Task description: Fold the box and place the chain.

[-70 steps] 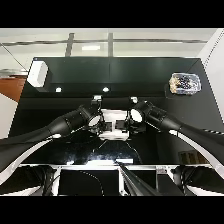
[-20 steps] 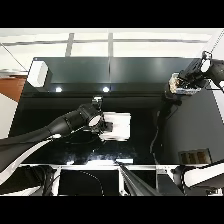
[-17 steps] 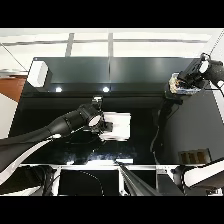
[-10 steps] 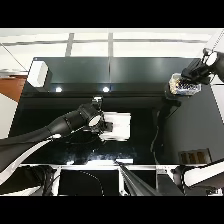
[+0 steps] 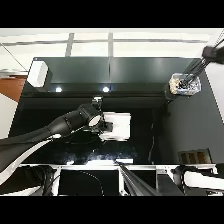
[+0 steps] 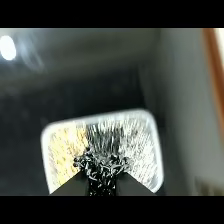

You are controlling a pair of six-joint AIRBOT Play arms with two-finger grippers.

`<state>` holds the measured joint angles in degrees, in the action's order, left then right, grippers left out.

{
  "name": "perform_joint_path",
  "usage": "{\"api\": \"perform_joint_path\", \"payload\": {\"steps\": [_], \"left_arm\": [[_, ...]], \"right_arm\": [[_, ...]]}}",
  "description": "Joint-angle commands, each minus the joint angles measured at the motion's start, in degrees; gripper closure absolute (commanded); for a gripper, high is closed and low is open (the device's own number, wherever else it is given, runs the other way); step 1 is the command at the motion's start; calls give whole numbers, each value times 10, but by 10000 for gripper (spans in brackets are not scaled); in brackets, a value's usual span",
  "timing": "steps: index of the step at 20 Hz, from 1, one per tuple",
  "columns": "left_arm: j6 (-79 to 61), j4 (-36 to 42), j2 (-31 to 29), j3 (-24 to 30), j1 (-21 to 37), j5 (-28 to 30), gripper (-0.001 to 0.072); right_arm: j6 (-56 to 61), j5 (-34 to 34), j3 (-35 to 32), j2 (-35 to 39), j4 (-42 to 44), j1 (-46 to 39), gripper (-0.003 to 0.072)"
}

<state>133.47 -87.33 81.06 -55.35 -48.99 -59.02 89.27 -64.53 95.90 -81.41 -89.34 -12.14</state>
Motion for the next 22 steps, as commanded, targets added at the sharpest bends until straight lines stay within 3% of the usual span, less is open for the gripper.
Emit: {"api": "perform_joint_path", "payload": {"steps": [1,4,11,16,22], "left_arm": [[1,0,0,0,0,0,680],[1,0,0,0,0,0,680],[1,0,0,0,0,0,681],[0,0,0,0,0,0,680],[1,0,0,0,0,0,680]], "right_arm": [[-50,-4,61,73,54,0,642],[-82,-64,104,120,106,1,642],[-118,-213,94,203,116,68,642],[-157,-282,5,245,137,170,642],[-181,-301,-110,258,296,231,642]]}}
